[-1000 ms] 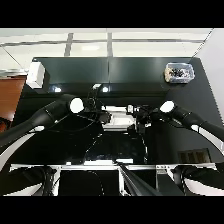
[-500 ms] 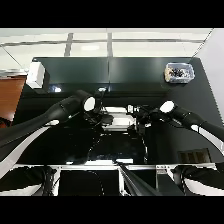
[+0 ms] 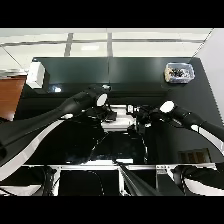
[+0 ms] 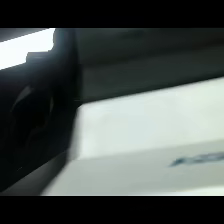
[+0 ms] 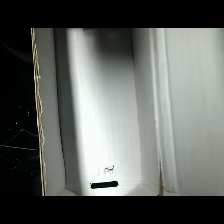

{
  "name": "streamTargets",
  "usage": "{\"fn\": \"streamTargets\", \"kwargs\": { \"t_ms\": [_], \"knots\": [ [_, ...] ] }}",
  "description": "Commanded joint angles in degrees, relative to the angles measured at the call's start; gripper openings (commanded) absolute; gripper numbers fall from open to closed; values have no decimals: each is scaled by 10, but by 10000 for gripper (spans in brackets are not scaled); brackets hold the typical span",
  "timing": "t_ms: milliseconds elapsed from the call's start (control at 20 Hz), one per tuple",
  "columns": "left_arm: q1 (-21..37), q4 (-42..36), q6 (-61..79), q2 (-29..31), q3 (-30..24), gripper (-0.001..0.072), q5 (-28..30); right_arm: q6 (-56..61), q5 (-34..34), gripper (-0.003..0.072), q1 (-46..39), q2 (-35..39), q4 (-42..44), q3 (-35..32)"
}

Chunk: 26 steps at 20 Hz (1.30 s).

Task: Fold the box and place the chain.

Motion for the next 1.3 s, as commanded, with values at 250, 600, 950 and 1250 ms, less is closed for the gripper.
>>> {"fn": "streamTargets", "kwargs": {
  "t_ms": [250, 600, 950, 1250],
  "knots": [
    [-4, 3, -35, -33, 36, 331, -52, 0, 0, 338, 0, 0, 0, 0],
    [21, -33, -37, -33, 31, 331, -42, 0, 0, 338, 0, 0, 0, 0],
    [23, -40, -32, -33, 31, 26, -43, 0, 0, 338, 0, 0, 0, 0],
    [23, -39, -32, -33, 32, 428, -48, 0, 0, 338, 0, 0, 0, 0]
  ]
}}
